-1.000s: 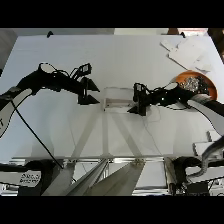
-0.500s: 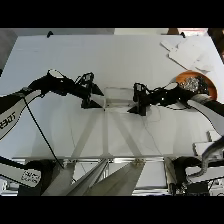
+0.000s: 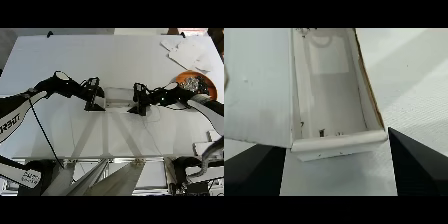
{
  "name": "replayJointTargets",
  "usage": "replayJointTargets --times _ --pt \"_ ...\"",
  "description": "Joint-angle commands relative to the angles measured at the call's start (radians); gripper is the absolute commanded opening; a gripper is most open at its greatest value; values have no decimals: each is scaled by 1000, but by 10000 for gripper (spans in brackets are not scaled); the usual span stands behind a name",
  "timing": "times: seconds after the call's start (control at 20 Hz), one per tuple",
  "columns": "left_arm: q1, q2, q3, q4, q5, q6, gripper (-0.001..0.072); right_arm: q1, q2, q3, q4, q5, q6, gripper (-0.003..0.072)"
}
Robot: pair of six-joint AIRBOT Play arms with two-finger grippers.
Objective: Fold the box and place the chain.
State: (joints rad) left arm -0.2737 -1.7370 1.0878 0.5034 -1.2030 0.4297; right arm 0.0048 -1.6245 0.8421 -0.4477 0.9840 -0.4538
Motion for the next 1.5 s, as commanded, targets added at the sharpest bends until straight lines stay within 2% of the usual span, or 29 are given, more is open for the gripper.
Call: replayJointTargets --times 0.0,0.15,0.4,0.45,0.5,0.55,0.6,0.65,0.7,1.45 --pt "-16 -1 0 13 50 -60 670 0 0 0 0 0 0 400" --pt "-43 -3 -6 14 121 -91 671 0 0 0 0 0 0 400" --pt "-93 -31 -6 33 151 -115 671 0 0 0 0 0 0 400" --pt "-97 -31 -6 32 163 -124 638 0 0 0 0 0 0 400" --pt "-97 -31 -6 32 161 -123 539 0 0 0 0 0 0 400" --pt "-97 -31 -6 32 152 -124 387 0 0 0 0 0 0 400" --pt "-97 -31 -6 32 140 -124 280 0 0 0 0 0 0 400" --pt "-97 -31 -6 32 125 -124 229 0 0 0 0 0 0 400" --pt "-97 -31 -6 32 111 -123 209 0 0 0 0 0 0 400" --pt "-96 -31 -6 32 106 -123 209 0 0 0 0 0 0 400"
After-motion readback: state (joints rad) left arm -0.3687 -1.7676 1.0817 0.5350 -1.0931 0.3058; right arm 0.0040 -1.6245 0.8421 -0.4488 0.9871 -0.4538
